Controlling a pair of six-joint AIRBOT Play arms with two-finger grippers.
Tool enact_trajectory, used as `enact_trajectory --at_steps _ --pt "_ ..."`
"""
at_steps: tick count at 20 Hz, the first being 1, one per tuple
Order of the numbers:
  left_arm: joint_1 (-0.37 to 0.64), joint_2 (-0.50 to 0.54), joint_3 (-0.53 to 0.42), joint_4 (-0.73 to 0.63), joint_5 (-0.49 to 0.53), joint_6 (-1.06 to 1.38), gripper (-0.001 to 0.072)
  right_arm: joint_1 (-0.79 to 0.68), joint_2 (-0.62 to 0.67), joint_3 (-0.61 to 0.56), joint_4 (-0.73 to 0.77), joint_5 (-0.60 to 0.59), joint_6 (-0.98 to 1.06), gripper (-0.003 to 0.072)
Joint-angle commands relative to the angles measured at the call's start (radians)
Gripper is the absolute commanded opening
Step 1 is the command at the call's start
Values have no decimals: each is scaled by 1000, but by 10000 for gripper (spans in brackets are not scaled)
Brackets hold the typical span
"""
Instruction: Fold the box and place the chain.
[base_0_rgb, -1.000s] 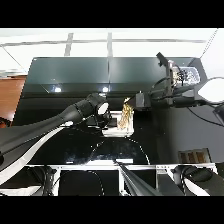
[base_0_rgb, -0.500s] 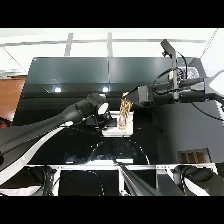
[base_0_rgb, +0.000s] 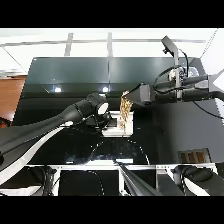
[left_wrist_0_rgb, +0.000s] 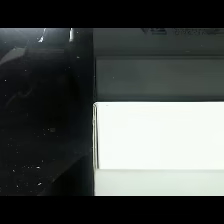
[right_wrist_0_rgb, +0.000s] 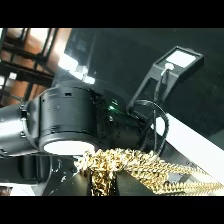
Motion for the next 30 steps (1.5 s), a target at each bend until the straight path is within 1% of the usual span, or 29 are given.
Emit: enact_trajectory --at_steps 1,4,7,10,11,14,17,20,21,22,23,25,27,30 --pt "1 0 0 0 1 0 28 2 0 14 -40 14 -10 16" --pt "1 0 0 0 1 0 27 28 -1 1 -202 26 11 16" --pt "1 0 0 0 1 0 27 45 -1 -27 -280 23 31 16" --pt "1 0 0 0 0 0 27 59 -1 -97 -279 2 43 16" --pt "1 0 0 0 -2 0 27 71 -3 -131 -278 -24 43 16" --pt "1 0 0 0 -4 0 28 110 -20 -216 -269 -164 43 16" --pt "1 0 0 0 -5 0 27 142 -49 -236 -272 -204 42 16" --pt "1 0 0 0 -5 0 27 160 -78 -246 -298 -213 43 19" --pt "1 0 0 0 -3 0 27 161 -84 -251 -292 -213 44 114" --pt "1 0 0 0 -3 0 28 160 -85 -253 -299 -212 42 338" --pt "1 0 0 0 -2 0 27 157 -84 -251 -335 -205 38 373" --pt "1 -1 0 0 -3 0 27 115 -74 -247 -463 -163 24 373" --pt "1 -1 0 0 -3 0 28 45 -53 -247 -555 -102 23 373" --pt "2 -1 0 4 1 -2 27 -30 -41 -248 -568 -50 21 373"
